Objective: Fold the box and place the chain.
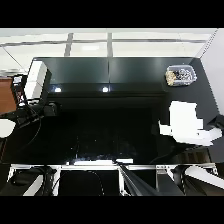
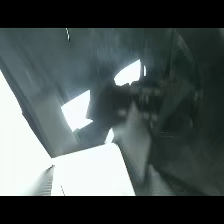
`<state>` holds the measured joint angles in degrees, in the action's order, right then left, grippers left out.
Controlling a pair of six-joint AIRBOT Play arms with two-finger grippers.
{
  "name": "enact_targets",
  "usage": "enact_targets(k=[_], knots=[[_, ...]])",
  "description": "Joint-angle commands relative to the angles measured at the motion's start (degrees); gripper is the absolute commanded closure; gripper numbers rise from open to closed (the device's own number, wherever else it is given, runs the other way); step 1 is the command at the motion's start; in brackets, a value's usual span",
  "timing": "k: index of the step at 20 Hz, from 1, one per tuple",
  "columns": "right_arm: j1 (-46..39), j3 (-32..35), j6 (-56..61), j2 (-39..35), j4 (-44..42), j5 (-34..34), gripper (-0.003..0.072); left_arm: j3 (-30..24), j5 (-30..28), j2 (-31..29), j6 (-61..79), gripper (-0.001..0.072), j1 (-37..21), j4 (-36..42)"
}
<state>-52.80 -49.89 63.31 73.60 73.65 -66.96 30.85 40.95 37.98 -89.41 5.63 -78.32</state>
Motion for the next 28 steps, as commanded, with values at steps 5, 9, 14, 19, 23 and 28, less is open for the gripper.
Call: enact_targets(k=[5,9,14,19,23,28], knots=[[2.1,-2.1,-8.3,-0.9,-0.6,-6.3,0.0663,0.0,0.1,2.5,0.0,0.0003,0.0,2.8],[9.9,-2.1,-9.8,-4.4,-12.5,-7.5,0.0663,0.0,-0.3,2.5,0.0,0.0003,0.0,2.7],[27.9,1.6,-10.0,-13.0,-25.4,0.2,0.0663,0.0,0.0,2.6,0.0,0.0003,0.0,2.8],[46.1,13.5,-10.3,-19.5,-37.7,19.8,0.0663,0.0,-0.1,2.8,1.3,0.0003,1.2,9.5],[61.1,21.0,-10.8,-19.4,-41.4,38.1,0.0663,0.0,-1.5,8.5,6.3,0.0004,3.3,23.1],[70.0,22.5,-10.0,-19.4,-42.3,42.5,0.0663,4.7,4.2,26.0,29.3,0.0007,3.5,48.5]])
